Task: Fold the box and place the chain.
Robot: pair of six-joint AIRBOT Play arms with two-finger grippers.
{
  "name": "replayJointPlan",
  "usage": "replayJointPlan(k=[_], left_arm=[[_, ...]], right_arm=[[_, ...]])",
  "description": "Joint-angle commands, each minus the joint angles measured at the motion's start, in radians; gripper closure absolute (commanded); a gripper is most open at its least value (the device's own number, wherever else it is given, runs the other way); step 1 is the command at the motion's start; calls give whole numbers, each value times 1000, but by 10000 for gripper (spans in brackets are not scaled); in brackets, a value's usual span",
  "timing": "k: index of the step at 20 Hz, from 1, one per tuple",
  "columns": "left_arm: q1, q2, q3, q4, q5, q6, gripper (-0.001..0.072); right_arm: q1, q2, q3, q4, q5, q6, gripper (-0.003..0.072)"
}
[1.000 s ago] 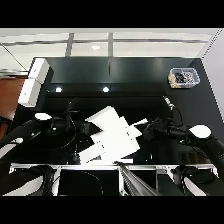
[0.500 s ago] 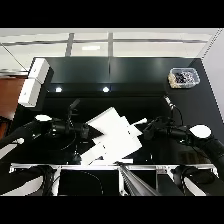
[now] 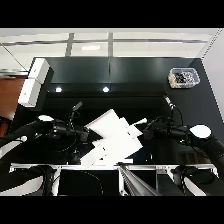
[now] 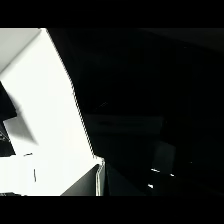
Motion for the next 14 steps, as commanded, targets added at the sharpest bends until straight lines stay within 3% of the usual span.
replayJointPlan(k=[1, 4, 6, 7, 8, 9, 14], left_arm=[[-1, -3, -1, 3, -3, 8, 275], [-1, -3, 0, 6, -5, 11, 573], [-1, -3, 0, 10, -11, 11, 628], [-1, -3, 2, 23, -12, 11, 681], [0, -3, 6, 38, -16, 11, 681], [0, -2, 14, 57, -20, 10, 681], [-1, 6, 137, 209, -65, 11, 683]], right_arm=[[1, 0, -1, -1, 0, 2, 638], [1, 0, -1, -3, 0, 2, 638], [1, 0, -1, -4, 0, 2, 636], [-2, 0, 0, -4, 1, 6, 577], [-10, 0, 0, -3, 3, 17, 315], [-31, 0, 4, -11, 14, 23, -29], [-241, 0, 148, -300, 209, 71, -13]])
